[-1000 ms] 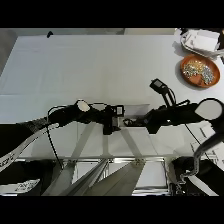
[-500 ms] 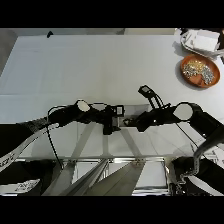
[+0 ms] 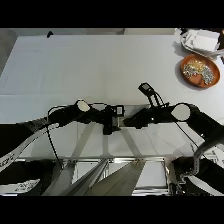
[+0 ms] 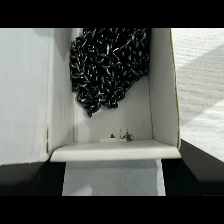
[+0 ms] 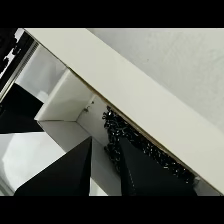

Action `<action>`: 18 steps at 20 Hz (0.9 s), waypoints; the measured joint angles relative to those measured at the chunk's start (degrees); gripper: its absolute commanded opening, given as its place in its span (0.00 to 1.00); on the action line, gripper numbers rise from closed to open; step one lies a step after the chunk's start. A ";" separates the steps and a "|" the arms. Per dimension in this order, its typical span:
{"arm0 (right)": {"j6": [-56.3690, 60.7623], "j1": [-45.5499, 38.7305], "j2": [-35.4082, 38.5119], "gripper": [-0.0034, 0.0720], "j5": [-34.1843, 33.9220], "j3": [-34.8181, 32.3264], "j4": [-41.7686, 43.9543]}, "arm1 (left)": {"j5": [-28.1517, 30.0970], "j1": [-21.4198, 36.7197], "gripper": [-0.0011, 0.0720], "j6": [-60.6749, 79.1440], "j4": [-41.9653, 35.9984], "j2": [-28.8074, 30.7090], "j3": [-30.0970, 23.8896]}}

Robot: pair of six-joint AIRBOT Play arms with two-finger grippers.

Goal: Fold the box and place the chain.

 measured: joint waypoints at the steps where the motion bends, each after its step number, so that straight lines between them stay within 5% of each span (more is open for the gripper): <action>1: 0.00 -0.24 0.70 0.31 0.17 0.00 -0.22 | 0.00 0.00 0.44 0.00 -0.02 0.00 0.00; 11: -2.40 -16.85 11.65 0.30 14.14 0.00 -4.02 | 0.00 0.00 0.44 -0.02 0.00 0.00 0.00; 18: -14.64 -24.17 9.20 0.30 16.46 -0.24 -8.50 | 0.00 0.00 0.44 -0.02 -0.02 0.00 0.00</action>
